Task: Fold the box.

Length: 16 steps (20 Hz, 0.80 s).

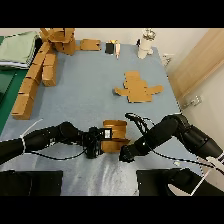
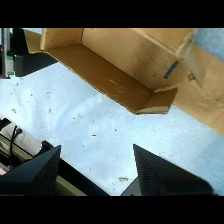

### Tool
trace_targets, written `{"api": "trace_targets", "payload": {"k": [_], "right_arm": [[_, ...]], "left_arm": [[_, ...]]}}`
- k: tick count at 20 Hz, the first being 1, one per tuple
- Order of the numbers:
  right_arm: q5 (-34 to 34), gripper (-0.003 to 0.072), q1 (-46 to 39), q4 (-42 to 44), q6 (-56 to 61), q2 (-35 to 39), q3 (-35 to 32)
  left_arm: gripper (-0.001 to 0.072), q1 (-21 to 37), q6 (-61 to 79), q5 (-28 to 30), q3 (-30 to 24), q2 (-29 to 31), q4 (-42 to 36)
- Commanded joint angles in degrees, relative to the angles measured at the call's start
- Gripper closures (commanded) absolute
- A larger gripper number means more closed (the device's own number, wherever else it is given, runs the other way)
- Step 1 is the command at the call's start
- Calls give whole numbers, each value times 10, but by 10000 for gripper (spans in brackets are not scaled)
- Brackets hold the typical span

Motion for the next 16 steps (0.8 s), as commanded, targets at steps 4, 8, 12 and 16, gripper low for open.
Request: {"api": "trace_targets", "payload": {"k": [4,8,12,16], "right_arm": [[11,-27,0,5,14,0,0],[31,-27,1,5,13,0,0],[58,-27,1,5,13,0,0],[60,-27,0,5,13,0,0]], "left_arm": [[111,0,-58,11,0,0,34],[111,0,-87,4,0,14,79],[111,0,-87,5,0,14,78],[111,0,-87,4,0,14,78]]}}
